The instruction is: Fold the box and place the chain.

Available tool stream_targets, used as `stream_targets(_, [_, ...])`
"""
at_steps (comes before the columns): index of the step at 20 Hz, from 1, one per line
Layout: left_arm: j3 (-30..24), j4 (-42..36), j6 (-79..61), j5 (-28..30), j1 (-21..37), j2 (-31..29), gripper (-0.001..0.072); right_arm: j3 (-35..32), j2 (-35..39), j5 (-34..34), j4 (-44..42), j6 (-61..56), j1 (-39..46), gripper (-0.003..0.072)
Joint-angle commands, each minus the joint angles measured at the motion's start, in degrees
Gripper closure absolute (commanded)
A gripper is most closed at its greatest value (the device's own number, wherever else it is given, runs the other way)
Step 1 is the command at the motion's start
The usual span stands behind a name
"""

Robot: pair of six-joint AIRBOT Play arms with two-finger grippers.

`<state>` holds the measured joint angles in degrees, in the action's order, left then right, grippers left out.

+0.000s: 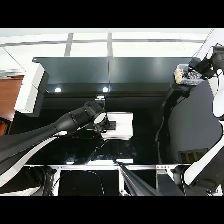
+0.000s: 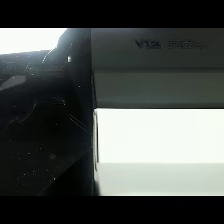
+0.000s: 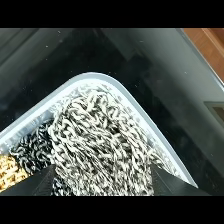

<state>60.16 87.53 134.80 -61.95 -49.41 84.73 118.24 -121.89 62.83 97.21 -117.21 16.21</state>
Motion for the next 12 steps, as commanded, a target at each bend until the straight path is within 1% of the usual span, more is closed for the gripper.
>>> stream_targets(1, [0.00, 0.02, 0.00, -0.04, -0.02, 0.04, 0.0683, 0.22, -1.09, -0.63, -0.09, 0.39, 0.15, 0.0009])
stream_targets(2, [0.00, 0.02, 0.00, -0.04, -0.02, 0.04, 0.0684, 0.20, -1.18, -0.55, -0.09, 0.76, 0.13, 0.0117])
stream_targets(3, [0.00, 0.00, 0.00, -0.04, -0.02, 0.04, 0.0684, 0.00, -1.18, -0.72, -0.11, 0.98, 0.13, 0.0134])
stream_targets(4, [0.00, 0.00, 0.00, -0.02, -0.02, 0.04, 0.0684, -0.07, -1.18, -0.44, -0.09, 2.21, 0.13, 0.0266])
stream_targets(5, [0.00, 0.00, 0.02, -0.02, -0.02, 0.04, 0.0684, -0.07, -1.18, 0.07, 0.17, 2.51, 0.22, 0.0284])
stream_targets(6, [0.00, 0.00, 0.02, -0.04, -0.02, 0.04, 0.0684, -0.07, -1.01, 0.85, 0.26, 3.19, 0.24, 0.0541])
stream_targets(7, [0.00, 0.00, 0.00, -0.07, -0.02, 0.04, 0.0684, -0.04, -0.63, 1.64, 0.28, 4.02, 0.24, 0.0681])
stream_targets(9, [0.00, -0.15, 0.02, -0.04, -0.02, 0.04, 0.0684, -0.04, 1.36, 3.74, 0.33, 7.08, 0.22, 0.0674])
stream_targets(12, [0.00, -0.15, 0.00, -0.04, -0.02, 0.04, 0.0684, -0.07, 8.13, 5.09, 0.48, 13.42, 0.17, 0.0676])
